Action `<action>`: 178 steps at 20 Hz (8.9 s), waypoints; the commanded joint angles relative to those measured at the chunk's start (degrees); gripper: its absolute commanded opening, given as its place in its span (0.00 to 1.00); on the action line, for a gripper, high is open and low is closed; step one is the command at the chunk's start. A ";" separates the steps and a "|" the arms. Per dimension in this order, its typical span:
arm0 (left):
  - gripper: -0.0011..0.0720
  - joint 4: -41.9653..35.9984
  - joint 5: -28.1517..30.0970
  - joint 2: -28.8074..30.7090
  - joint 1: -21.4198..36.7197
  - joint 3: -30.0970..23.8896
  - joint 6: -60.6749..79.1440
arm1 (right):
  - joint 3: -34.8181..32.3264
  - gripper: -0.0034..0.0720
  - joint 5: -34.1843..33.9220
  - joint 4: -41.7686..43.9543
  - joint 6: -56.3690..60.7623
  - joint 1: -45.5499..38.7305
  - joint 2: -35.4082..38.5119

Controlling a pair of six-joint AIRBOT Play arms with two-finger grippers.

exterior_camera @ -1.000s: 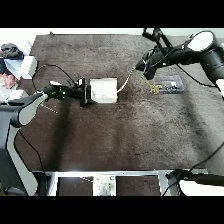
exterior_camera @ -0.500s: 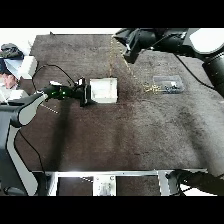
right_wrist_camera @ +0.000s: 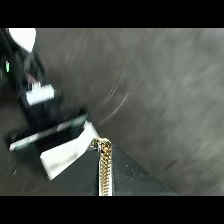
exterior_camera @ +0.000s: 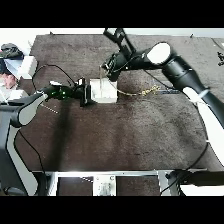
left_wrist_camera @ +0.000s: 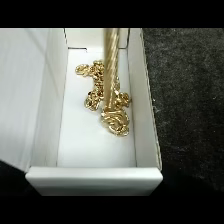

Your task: Fold the box and place the chain.

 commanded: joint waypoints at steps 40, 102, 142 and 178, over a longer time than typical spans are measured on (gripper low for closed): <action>0.41 0.02 0.00 0.00 0.04 -0.02 0.00 | -0.35 0.03 21.88 -20.74 -5.84 -17.88 -6.84; 0.40 0.02 0.00 0.00 0.04 0.00 0.02 | -0.35 0.47 15.65 -21.90 -4.63 -20.41 -19.58; 0.40 0.00 0.00 0.00 0.04 0.00 0.00 | -0.44 0.53 6.51 -20.83 9.66 -2.40 -7.26; 0.41 0.02 0.00 0.00 0.04 -0.02 0.02 | 9.68 0.03 25.46 -15.15 -4.35 -13.57 -20.26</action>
